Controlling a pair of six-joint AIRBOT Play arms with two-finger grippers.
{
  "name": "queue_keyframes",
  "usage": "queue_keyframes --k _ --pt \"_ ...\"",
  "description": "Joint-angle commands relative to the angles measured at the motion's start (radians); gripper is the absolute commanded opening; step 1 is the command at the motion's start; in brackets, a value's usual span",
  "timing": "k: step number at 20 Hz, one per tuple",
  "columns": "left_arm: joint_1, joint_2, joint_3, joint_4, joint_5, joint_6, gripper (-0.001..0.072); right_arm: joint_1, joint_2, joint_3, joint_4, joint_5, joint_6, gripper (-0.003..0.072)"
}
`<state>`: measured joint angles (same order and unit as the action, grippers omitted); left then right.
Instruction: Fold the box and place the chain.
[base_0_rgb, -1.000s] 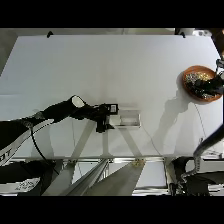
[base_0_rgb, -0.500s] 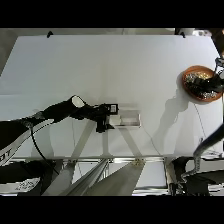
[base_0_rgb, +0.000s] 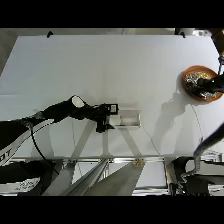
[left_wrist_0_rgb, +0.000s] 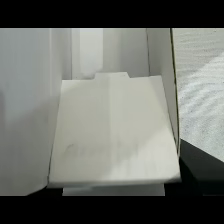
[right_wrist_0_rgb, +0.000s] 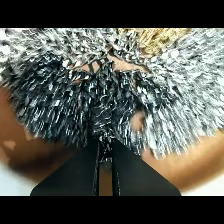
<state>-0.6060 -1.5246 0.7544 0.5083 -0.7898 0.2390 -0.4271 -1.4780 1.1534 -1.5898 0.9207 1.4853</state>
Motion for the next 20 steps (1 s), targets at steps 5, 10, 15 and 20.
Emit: queue_keyframes --k 5,10,15,20 --pt "0.0 0.0 0.0 0.001 0.0 0.0 0.0387 0.0 0.359 0.002 0.089 0.216 -0.151 0.0013" --pt "0.0 0.0 0.0 0.001 0.0 0.0 0.0387 0.0 0.591 0.002 0.308 0.437 -0.219 0.0013" --pt "0.0 0.0 0.0 0.001 0.0 0.0 0.0387 0.0 0.787 0.001 0.441 0.592 -0.227 0.0014" --pt "0.0 0.0 0.0 0.001 0.0 0.0 0.0387 0.002 0.932 -0.055 0.563 0.611 -0.173 0.0014"
